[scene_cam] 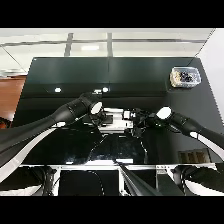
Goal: Fold the box and place the chain.
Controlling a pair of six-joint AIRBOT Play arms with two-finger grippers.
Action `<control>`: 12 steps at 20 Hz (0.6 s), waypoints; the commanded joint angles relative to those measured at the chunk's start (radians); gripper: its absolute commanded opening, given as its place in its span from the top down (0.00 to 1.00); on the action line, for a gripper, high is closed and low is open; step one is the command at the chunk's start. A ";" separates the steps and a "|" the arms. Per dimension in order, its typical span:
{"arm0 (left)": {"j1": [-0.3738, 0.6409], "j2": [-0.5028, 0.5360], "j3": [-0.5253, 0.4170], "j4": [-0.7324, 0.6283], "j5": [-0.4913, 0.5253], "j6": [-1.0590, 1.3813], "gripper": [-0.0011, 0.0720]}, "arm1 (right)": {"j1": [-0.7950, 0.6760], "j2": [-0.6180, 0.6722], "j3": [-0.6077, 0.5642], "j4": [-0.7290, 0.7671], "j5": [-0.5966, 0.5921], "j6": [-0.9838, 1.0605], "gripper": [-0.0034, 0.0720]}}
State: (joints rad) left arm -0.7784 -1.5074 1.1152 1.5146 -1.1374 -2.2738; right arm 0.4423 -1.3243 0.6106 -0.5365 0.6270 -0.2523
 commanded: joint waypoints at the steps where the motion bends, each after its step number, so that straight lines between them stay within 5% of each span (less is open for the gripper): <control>1: 0.000 -0.001 0.012 0.001 0.008 -0.004 0.56 | 0.001 0.000 0.000 0.000 -0.001 0.002 0.83; 2: 0.000 -0.002 0.012 -0.001 0.007 -0.001 0.95 | 0.001 0.000 0.000 0.000 -0.001 0.002 0.83; 6: 0.000 -0.002 0.012 -0.001 -0.001 -0.001 0.95 | 0.001 0.000 0.000 0.001 -0.002 0.002 0.83; 7: 0.000 -0.002 0.012 -0.001 0.000 -0.001 0.95 | 0.001 0.000 0.000 0.001 -0.003 0.002 0.75; 8: 0.000 -0.002 0.012 -0.001 0.000 0.000 0.95 | 0.001 0.000 0.000 0.001 -0.003 0.002 0.25; 9: 0.000 -0.002 0.012 -0.001 0.000 0.000 0.95 | 0.001 0.001 0.000 0.000 -0.003 0.002 0.10; 12: 0.000 -0.002 0.012 0.000 0.001 0.000 0.95 | 0.000 0.047 0.001 -0.074 -0.001 0.024 0.10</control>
